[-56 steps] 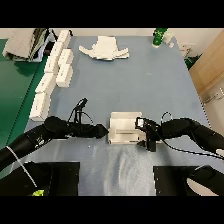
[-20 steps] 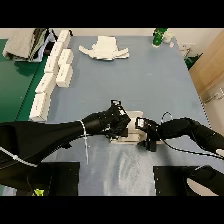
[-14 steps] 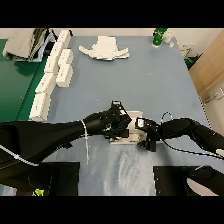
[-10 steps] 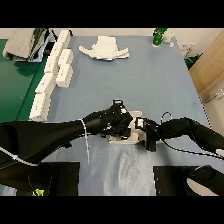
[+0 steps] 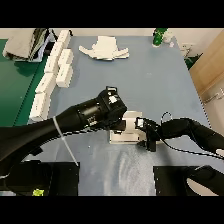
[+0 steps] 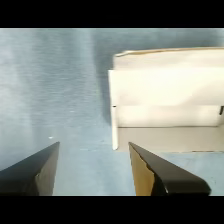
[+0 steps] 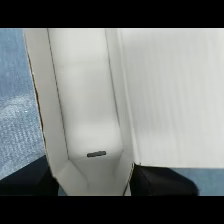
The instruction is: Fold the box.
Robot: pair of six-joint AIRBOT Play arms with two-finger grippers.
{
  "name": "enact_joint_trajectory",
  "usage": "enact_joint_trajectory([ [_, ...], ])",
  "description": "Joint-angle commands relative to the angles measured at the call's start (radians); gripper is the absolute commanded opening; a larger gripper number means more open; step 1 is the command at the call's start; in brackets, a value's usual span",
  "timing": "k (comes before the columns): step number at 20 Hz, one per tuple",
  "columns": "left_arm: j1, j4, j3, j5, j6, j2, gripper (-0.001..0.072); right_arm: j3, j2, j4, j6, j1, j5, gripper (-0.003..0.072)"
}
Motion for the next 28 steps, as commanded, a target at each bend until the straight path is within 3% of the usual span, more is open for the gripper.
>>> enact_joint_trajectory([
  [1, 0.0, 0.045, 0.005, -0.047, -0.004, 0.072, 0.008, 0.001, 0.001, 0.0, 0.0, 0.0, 0.0, 0.051],
  [2, 0.0, 0.048, 0.005, -0.045, 0.04, 0.072, 0.0013, 0.001, 0.001, 0.0, 0.0, 0.0, 0.0, 0.051],
  [6, 0.019, 0.046, 0.005, 0.059, 0.282, 0.068, 0.0012, 0.001, 0.001, 0.0, 0.0, 0.0, 0.0, 0.051],
  [8, 0.029, 0.045, 0.004, 0.062, 0.463, 0.068, 0.0012, 0.0, 0.001, 0.0, 0.0, 0.0, 0.0, 0.0511],
  [10, 0.08, -0.039, -0.018, 0.079, 0.639, 0.101, 0.0011, 0.001, 0.001, 0.0, 0.0, 0.0, 0.0, 0.051],
  [13, 0.241, -0.188, -0.191, 0.228, 0.995, 0.254, 0.001, 0.001, 0.001, 0.0, 0.0, 0.0, 0.0, 0.051],
  [16, 0.428, -0.492, -0.423, 0.356, 1.646, 0.418, 0.0016, 0.0, 0.001, 0.0, 0.0, 0.0, 0.0, 0.051],
  [17, 0.488, -0.603, -0.483, 0.385, 1.809, 0.44, 0.0182, 0.001, 0.001, 0.0, 0.0, 0.0, 0.0, 0.051],
  [18, 0.542, -0.713, -0.539, 0.423, 1.956, 0.445, 0.0606, 0.0, 0.001, 0.0, 0.0, 0.0, 0.0, 0.051],
  [19, 0.576, -0.798, -0.589, 0.454, 2.09, 0.437, 0.0694, 0.0, 0.001, 0.0, 0.0, 0.0, -0.001, 0.0511],
  [24, 0.594, -0.98, -0.708, 0.591, 2.574, 0.305, 0.0695, 0.0, 0.001, 0.0, 0.0, 0.0, 0.0, 0.051],
  [28, 0.577, -1.062, -0.707, 0.652, 2.659, 0.175, 0.0695, 0.001, 0.001, 0.0, 0.0, 0.0, 0.0, 0.051],
])
